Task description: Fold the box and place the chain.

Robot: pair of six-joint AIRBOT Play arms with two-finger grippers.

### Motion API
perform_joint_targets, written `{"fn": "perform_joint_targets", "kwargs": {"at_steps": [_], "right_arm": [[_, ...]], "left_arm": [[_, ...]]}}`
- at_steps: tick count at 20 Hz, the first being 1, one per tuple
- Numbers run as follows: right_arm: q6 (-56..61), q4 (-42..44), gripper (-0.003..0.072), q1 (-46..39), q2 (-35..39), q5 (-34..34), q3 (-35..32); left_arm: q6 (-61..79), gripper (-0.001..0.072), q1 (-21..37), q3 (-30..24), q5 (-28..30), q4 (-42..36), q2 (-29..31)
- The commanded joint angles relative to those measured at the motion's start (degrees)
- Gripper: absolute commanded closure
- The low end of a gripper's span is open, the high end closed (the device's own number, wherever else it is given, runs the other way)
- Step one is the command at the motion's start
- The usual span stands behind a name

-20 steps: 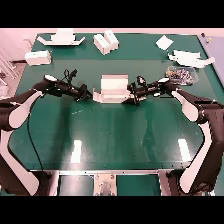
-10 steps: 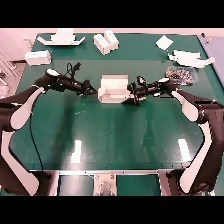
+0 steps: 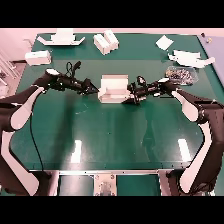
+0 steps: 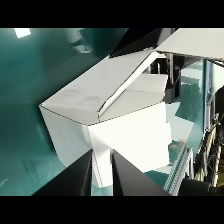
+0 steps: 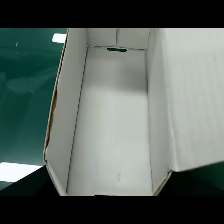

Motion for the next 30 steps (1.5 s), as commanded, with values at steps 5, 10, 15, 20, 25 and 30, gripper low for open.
{"fn": "perform_joint_targets", "kwargs": {"at_steps": [5, 10, 15, 20, 25, 30], "right_arm": [[0.0, 0.0, 0.0143, 0.0, 0.0, 0.0, 0.0], [0.0, 0.0, 0.0142, 0.0, 0.0, 0.0, 0.0], [0.0, 0.0, 0.0142, 0.0, 0.0, 0.0, 0.0], [0.0, 0.0, 0.0142, 0.0, 0.0, 0.0, 0.0], [0.0, 0.0, 0.0142, 0.0, 0.0, 0.0, 0.0], [0.0, 0.0, 0.0142, 0.0, 0.0, 0.0, 0.0]], "left_arm": [[0.4, 0.0550, 0.0, 0.0, -0.7, -0.5, 0.0], [-0.3, 0.0461, 0.0, 0.0, 0.7, -0.5, 0.1], [-0.3, 0.0461, -0.5, 0.0, 0.4, 0.5, 0.1], [-0.3, 0.0461, -2.0, 0.5, 1.2, 1.6, 0.1], [-4.6, 0.0460, -2.4, 5.4, 1.1, 8.1, 0.1], [-7.8, 0.0461, -4.5, 7.1, 1.6, 15.0, 0.1]]}}
